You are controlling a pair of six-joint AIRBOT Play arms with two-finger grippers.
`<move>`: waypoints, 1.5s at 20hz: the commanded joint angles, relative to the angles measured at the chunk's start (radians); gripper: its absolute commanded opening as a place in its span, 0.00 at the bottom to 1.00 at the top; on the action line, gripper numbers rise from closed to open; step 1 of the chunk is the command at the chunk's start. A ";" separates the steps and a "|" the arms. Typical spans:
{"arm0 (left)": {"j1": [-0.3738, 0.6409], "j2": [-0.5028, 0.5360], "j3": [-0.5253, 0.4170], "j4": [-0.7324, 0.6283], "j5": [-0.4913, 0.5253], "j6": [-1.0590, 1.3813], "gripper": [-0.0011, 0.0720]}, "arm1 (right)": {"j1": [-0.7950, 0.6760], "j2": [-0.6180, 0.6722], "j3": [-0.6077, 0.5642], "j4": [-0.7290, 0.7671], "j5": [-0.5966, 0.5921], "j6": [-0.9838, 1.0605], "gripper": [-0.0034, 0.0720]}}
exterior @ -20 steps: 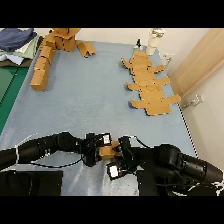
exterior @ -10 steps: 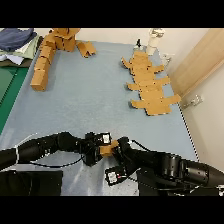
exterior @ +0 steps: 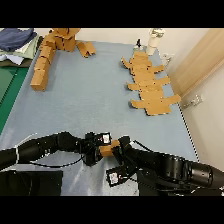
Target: Fold the box.
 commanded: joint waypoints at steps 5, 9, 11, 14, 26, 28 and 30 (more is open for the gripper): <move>0.000 0.000 0.000 0.001 0.000 0.000 0.62 | 0.001 0.002 0.010 -0.029 0.006 0.011 0.26; 0.000 0.000 0.001 0.001 0.000 0.000 0.62 | 0.001 -0.001 0.009 -0.021 0.012 0.013 0.25; 0.000 0.000 0.001 0.000 0.000 0.000 0.62 | 0.001 -0.005 0.008 -0.018 0.011 0.019 0.25; 0.000 0.000 0.001 0.000 0.000 0.000 0.62 | 0.001 -0.016 0.008 0.006 0.012 0.019 0.25; 0.000 0.000 0.001 0.000 -0.001 0.000 0.62 | 0.001 -0.055 0.006 0.119 0.004 0.019 0.25; 0.000 0.000 0.001 0.000 -0.001 0.000 0.62 | 0.001 -0.053 0.007 0.116 0.002 0.019 0.26; 0.000 0.000 0.000 0.000 -0.001 0.000 0.62 | 0.001 -0.042 0.008 0.099 0.001 0.019 0.35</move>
